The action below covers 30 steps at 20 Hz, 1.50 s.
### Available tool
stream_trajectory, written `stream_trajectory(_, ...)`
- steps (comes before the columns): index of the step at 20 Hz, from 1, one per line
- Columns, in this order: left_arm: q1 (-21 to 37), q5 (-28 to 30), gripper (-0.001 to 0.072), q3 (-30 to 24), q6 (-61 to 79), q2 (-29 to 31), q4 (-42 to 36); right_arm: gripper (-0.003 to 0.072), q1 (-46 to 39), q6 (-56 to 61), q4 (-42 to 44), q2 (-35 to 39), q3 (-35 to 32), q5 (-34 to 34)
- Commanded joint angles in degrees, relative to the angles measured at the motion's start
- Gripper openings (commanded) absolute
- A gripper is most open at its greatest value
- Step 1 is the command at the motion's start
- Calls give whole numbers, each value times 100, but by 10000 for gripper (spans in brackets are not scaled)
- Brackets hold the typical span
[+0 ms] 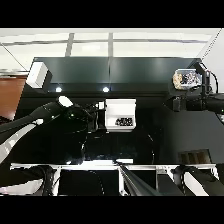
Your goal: Fold the box and place the chain.
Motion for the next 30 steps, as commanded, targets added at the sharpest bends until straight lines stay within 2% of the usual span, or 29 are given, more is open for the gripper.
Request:
stream_trajectory(1,-76,17,716,11,122,-4,-227,328,4,-4,-4,0,-2,0)
stream_trajectory(3,-118,46,714,13,122,-4,-229,327,4,-4,-4,0,-2,0)
stream_trajectory(6,-131,61,669,11,120,-4,-192,327,4,-7,-4,-2,-2,0)
stream_trajectory(8,-131,59,555,11,122,-4,-190,327,7,-7,0,-2,-2,-17)
stream_trajectory(9,-131,61,553,11,122,-4,-190,328,13,4,15,-4,-2,-105)
stream_trajectory(10,-131,61,518,11,122,-4,-190,330,74,153,50,-31,-2,-286)
stream_trajectory(11,-131,61,469,11,122,-4,-190,513,234,450,50,-90,-2,-566)
stream_trajectory(12,-131,61,468,11,122,-4,-190,703,470,487,48,-181,-2,-787)
stream_trajectory(14,-131,61,468,11,122,-4,-190,702,1108,490,57,-522,2,-1397)
stream_trajectory(16,-131,61,468,11,122,-4,-190,701,1707,494,61,-1027,98,-2343)
stream_trajectory(18,-131,61,468,11,122,-4,-190,700,1971,498,592,-1633,358,-2802)
stream_trajectory(20,-131,61,468,11,122,-4,-190,699,2100,273,1095,-2238,654,-2245)
stream_trajectory(22,-131,61,467,11,122,-4,-190,699,2131,-387,1095,-2527,800,-1639)
stream_trajectory(24,-131,61,468,11,122,-4,-190,699,2116,-1283,1049,-2476,837,-1193)
stream_trajectory(27,-131,59,468,11,120,-4,-192,699,2114,-2621,1025,-2251,933,-57)
stream_trajectory(28,-131,63,468,11,122,-4,-190,699,2116,-2520,852,-2129,931,334)
stream_trajectory(30,-131,61,468,11,122,-4,-190,698,2225,-2341,636,-2017,787,671)
